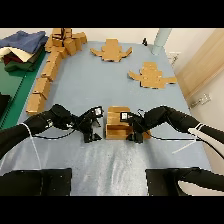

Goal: Fold the box.

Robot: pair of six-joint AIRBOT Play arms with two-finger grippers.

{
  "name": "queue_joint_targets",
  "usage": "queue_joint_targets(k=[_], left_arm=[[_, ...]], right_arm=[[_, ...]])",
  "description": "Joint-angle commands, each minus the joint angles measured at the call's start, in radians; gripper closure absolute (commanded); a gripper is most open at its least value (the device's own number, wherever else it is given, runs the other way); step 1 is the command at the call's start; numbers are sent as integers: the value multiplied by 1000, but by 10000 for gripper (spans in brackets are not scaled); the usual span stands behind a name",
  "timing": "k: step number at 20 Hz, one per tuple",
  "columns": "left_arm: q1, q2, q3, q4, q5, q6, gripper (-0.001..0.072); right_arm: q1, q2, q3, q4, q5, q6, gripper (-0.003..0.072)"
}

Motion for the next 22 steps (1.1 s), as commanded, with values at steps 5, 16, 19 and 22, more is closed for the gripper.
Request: queue_joint_targets(k=[5,16,19,22], left_arm=[[-17,-58,29,-36,39,63,14],[-89,-91,80,60,42,7,14],[-89,-90,80,139,47,-23,14],[-98,-90,86,151,38,-94,14]], right_arm=[[1,0,0,0,0,0,124],[1,0,0,0,0,0,124],[1,0,0,0,0,0,124],[1,0,0,0,0,0,124]])
